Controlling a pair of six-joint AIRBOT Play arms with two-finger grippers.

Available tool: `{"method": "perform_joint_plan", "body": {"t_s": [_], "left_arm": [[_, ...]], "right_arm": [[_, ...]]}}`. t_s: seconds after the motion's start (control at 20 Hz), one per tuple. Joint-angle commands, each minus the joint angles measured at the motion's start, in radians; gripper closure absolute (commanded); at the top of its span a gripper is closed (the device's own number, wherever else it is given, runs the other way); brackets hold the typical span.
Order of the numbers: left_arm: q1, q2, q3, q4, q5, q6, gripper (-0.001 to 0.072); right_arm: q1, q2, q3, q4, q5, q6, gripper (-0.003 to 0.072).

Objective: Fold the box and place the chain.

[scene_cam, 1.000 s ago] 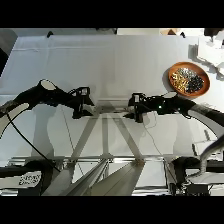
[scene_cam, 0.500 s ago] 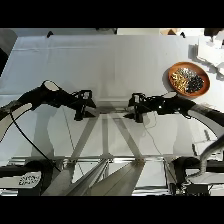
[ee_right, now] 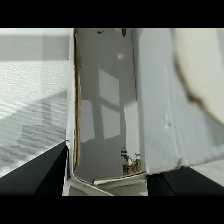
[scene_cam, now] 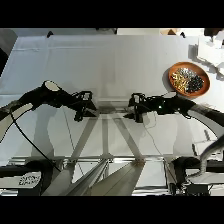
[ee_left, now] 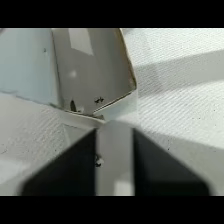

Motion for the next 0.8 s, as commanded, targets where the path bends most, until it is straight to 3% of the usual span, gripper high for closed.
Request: {"method": "perform_joint_plan", "body": {"t_s": [0.0, 0.05, 0.1, 0.15, 0.75], "left_arm": [[0.0, -0.001, 0.0, 0.0, 0.007, 0.018, 0.0587], [0.0, -0.001, 0.0, 0.0, 0.01, 0.018, 0.0606], [0.0, -0.001, 0.0, 0.0, 0.013, 0.018, 0.0695], [0.0, -0.001, 0.0, 0.0, 0.015, 0.018, 0.0704], [-0.008, 0.069, 0.0, 0.019, 0.089, -0.07, 0.0705]], "right_arm": [[0.0, 0.0, 0.0, 0.0, 0.002, 0.0, 0.0279], [0.0, 0.0, 0.0, 0.0, 0.002, 0.0, 0.0279], [0.0, 0.0, 0.0, 0.0, 0.002, 0.0, 0.0279], [0.0, 0.0, 0.0, 0.0, 0.002, 0.0, 0.0279], [0.0, 0.0, 0.0, 0.0, 0.002, 0.0, 0.0279]]}}
